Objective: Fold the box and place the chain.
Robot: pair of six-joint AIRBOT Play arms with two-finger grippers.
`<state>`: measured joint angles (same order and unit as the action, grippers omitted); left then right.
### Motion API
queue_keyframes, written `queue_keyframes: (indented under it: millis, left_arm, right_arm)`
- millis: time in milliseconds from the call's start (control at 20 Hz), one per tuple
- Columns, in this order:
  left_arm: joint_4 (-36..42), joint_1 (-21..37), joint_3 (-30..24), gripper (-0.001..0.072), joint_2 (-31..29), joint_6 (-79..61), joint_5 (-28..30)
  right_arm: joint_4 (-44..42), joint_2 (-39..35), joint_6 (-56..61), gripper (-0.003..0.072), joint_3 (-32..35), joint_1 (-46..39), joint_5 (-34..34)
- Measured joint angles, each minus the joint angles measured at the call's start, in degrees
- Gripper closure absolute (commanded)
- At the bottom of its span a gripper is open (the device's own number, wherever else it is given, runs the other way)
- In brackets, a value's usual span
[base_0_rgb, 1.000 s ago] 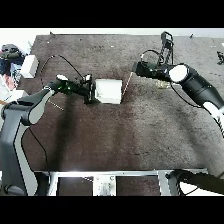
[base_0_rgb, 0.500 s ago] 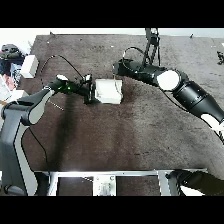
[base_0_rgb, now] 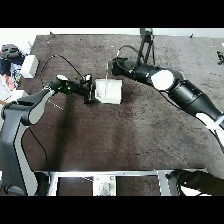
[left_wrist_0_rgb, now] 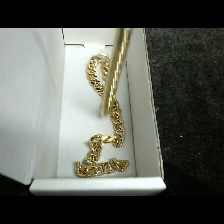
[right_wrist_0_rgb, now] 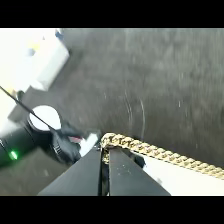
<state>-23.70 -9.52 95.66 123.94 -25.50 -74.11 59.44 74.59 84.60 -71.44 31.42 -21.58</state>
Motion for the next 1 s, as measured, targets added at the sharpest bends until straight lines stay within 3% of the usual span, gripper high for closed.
queue_keyframes:
  millis: [350, 400, 450, 500, 700, 1000]
  left_arm:
    - [-0.02, 0.0, 0.0, 0.0355, 0.0, 0.0, 0.0]
    - [0.0, 0.0, 0.0, 0.0356, 0.0, 0.0, 0.0]
    - [0.0, 0.0, 0.0, 0.0356, 0.0, 0.0, 0.0]
    - [-0.02, 0.0, 0.0, 0.0355, 0.0, 0.02, 0.0]
    - [-0.02, 0.0, 0.0, 0.0355, 0.0, 0.02, 0.0]
    - [0.0, 0.0, 0.0, 0.0355, 0.0, 0.0, 0.0]
  right_arm:
    - [1.79, 9.11, 0.09, 0.067, 0.0, 0.0, -4.74]
    - [1.86, 10.34, 0.26, 0.0465, 0.0, -0.02, -5.07]
    - [1.99, 11.28, 0.28, 0.0316, 0.0, -0.13, -5.42]
    - [2.38, 12.02, 0.22, 0.0347, 0.0, -0.5, -5.84]
    - [5.75, 12.33, 0.24, 0.0346, 0.0, -4.81, -8.5]
    - [12.24, 11.32, 2.58, 0.0346, 2.19, -18.8, -13.53]
